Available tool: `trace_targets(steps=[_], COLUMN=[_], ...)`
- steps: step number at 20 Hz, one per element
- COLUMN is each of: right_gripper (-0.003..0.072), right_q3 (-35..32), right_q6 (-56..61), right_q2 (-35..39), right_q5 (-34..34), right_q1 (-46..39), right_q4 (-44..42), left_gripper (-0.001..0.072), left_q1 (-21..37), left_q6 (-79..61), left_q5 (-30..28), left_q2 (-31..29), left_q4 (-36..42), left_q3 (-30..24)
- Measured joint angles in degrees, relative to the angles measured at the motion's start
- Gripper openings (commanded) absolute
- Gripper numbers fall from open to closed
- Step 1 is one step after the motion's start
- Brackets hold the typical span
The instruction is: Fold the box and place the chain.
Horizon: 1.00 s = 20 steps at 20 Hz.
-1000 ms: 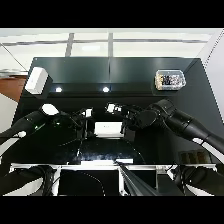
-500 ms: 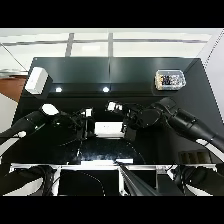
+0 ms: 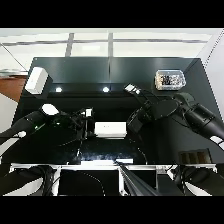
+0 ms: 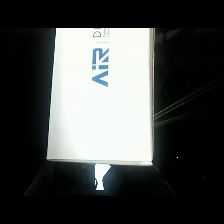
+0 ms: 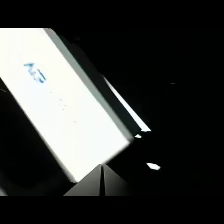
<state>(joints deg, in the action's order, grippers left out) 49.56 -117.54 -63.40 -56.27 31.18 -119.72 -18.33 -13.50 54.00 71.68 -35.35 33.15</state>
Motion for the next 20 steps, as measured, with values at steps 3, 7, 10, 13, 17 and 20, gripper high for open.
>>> trace_targets(steps=[3,7,10,13,17,20], right_gripper=[0.002,0.002,0.002,0.002,0.0021,0.0021], right_q3=[-3.7,-7.0,-7.8,-8.1,-8.2,-8.2], right_q6=[2.0,6.6,8.2,8.9,9.2,9.3], right_q2=[-0.7,-3.7,-6.4,-8.4,-10.1,-10.5], right_q5=[2.1,6.8,8.4,9.9,10.4,10.6], right_q1=[-0.8,1.3,2.6,3.0,3.3,3.2], right_q4=[-12.3,-22.9,-26.3,-27.8,-28.6,-28.8], left_gripper=[0.0355,0.0356,0.0355,0.0355,0.0356,0.0355], left_q1=[0.0,0.0,0.0,0.0,0.0,0.0], left_q6=[0.0,0.0,0.0,-0.1,-0.2,-0.1], left_q5=[0.0,-0.4,-0.6,-0.8,-1.0,-1.0], left_q2=[0.0,0.0,0.0,0.0,0.0,0.0], left_q4=[0.0,0.0,0.0,0.0,-0.2,-0.2], left_q3=[0.0,0.0,0.0,0.0,0.0,0.0])
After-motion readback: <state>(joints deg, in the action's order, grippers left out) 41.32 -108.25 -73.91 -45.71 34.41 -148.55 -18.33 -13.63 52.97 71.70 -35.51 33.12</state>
